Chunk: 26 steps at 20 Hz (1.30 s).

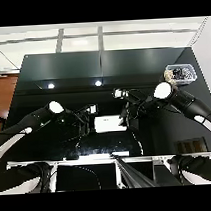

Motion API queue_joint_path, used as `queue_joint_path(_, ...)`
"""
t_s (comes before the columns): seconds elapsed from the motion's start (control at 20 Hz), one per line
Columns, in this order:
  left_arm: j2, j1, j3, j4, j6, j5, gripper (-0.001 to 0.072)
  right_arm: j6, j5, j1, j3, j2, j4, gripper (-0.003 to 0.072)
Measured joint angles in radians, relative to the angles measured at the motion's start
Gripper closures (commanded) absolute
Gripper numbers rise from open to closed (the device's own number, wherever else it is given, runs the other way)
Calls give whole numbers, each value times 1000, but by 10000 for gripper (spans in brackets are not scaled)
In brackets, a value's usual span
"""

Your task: Fold the box and place the chain.

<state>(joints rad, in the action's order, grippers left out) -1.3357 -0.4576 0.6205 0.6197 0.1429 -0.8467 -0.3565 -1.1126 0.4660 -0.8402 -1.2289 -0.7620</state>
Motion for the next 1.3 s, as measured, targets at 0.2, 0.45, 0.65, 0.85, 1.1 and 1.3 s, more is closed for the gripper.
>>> queue_joint_path(0.2,0,0,0,0,0,0,298,-3,2,4,0,0,-1,386)
queue_joint_path(0.45,0,0,0,0,0,0,298,-3,10,4,-2,13,-5,-19)
queue_joint_path(0.65,0,0,0,0,0,0,298,-27,11,5,-12,29,-71,-18)
queue_joint_path(0.85,0,0,0,0,-1,0,298,-76,49,18,-14,34,-143,-18)
queue_joint_path(1.1,0,0,0,0,-2,0,298,-96,95,31,-15,35,-175,65)
queue_joint_path(1.3,0,0,0,0,-3,0,299,-101,103,34,-15,35,-179,225)
